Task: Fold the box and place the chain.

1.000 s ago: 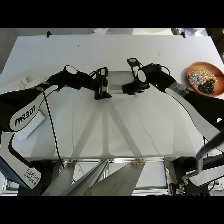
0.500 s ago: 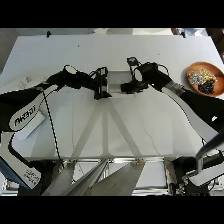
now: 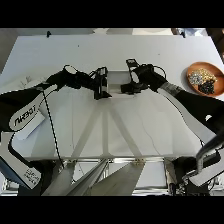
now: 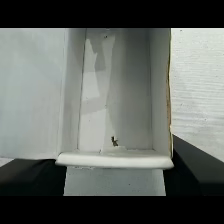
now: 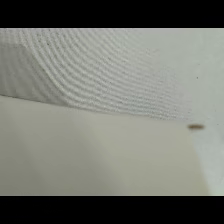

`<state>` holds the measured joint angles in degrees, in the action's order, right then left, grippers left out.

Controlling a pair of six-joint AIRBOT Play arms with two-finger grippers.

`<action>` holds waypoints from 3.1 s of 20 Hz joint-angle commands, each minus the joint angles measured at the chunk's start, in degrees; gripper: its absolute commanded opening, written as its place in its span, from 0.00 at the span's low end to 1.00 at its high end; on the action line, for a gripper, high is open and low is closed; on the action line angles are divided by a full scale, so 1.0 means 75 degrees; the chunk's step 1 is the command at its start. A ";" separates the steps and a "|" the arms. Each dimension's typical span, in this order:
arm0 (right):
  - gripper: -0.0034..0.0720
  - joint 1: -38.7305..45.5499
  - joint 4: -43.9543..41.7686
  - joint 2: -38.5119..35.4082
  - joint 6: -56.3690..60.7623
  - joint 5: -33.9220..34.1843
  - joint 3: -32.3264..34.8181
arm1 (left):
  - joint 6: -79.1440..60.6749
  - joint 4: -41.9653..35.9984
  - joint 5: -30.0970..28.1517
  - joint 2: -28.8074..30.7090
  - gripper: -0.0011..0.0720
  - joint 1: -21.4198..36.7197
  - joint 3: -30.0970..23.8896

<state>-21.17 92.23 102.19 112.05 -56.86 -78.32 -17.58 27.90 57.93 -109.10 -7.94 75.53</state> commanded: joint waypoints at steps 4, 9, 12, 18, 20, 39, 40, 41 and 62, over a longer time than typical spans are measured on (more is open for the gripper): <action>0.67 -0.0017 -0.0070 0.0023 0.0146 -0.0711 -0.0309 | 0.0000 -0.0003 -0.0009 0.0000 0.60 0.0000 0.0003; 0.67 -0.0017 -0.0125 0.0017 0.0146 -0.0877 -0.0831 | 0.0000 -0.0003 -0.0009 0.0000 0.60 0.0000 0.0003; 0.66 -0.0017 -0.0125 0.0029 0.0146 -0.0775 -0.0868 | 0.0000 -0.0003 -0.0012 0.0000 0.60 0.0000 0.0003; 0.55 -0.0017 0.0175 0.0245 0.0111 -0.1067 -0.0868 | 0.0000 -0.0003 -0.0009 0.0000 0.60 0.0000 0.0003; 0.38 -0.0026 0.0277 0.0335 0.0082 -0.1209 -0.0868 | 0.0000 -0.0003 -0.0012 0.0000 0.60 0.0000 0.0003; 0.47 -0.0023 0.0122 0.0055 0.0093 -0.1641 -0.1075 | 0.0000 -0.0003 -0.0012 0.0000 0.60 0.0000 0.0003; 0.47 -0.0026 0.0125 0.0047 0.0090 -0.1728 -0.1157 | 0.0000 -0.0003 -0.0009 0.0000 0.60 0.0000 0.0003; 0.47 -0.0026 0.0128 0.0041 0.0087 -0.1801 -0.1233 | 0.0000 -0.0003 -0.0009 0.0000 0.60 0.0000 0.0003; 0.47 0.3984 0.0525 -0.1886 -0.2276 -0.3882 -0.2532 | 0.0000 -0.0003 -0.0009 0.0000 0.60 0.0000 0.0003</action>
<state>1.67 95.88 88.95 100.38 -84.31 -97.19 -17.56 27.86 57.84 -109.14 -8.01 75.53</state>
